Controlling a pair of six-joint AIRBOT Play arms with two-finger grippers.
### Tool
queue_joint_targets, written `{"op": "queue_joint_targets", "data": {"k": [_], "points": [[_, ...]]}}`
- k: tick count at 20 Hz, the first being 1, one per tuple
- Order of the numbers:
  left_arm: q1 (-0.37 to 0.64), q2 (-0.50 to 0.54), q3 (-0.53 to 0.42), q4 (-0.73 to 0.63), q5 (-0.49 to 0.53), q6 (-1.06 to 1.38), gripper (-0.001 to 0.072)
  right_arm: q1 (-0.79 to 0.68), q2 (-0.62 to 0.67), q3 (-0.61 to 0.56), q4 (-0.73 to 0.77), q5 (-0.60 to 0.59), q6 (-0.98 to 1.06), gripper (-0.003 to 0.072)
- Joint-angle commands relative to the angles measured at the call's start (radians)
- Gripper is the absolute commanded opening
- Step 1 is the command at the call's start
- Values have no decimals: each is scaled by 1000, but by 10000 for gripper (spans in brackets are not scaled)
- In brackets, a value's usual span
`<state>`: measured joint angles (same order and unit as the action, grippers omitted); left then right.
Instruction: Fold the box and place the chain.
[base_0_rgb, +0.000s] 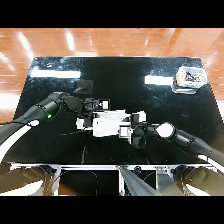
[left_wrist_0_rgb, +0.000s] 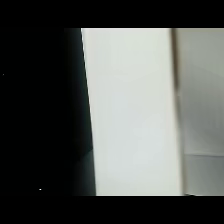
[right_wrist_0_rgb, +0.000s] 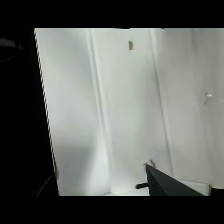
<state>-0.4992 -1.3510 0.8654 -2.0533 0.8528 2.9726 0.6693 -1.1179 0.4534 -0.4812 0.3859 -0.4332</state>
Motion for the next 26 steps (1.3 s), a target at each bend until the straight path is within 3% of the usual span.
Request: {"op": "queue_joint_targets", "data": {"k": [1, 8, 17, 21, 26], "points": [[0, 0, 0, 0, 3, 1, 18, -6, 33, 0, 2, -46, 39, 620], [0, -1, 0, 3, -16, 31, 19, -40, 101, 0, 1, -55, 120, 620], [-1, -1, 3, 2, -16, 31, 19, -71, 90, 0, 13, -44, 139, 620], [-1, -1, 3, 3, -16, 31, 19, -192, 84, 1, 85, 67, 103, 622], [-1, -1, 3, 3, -18, 31, 19, -227, 20, 4, 254, 214, -125, 622]]}}
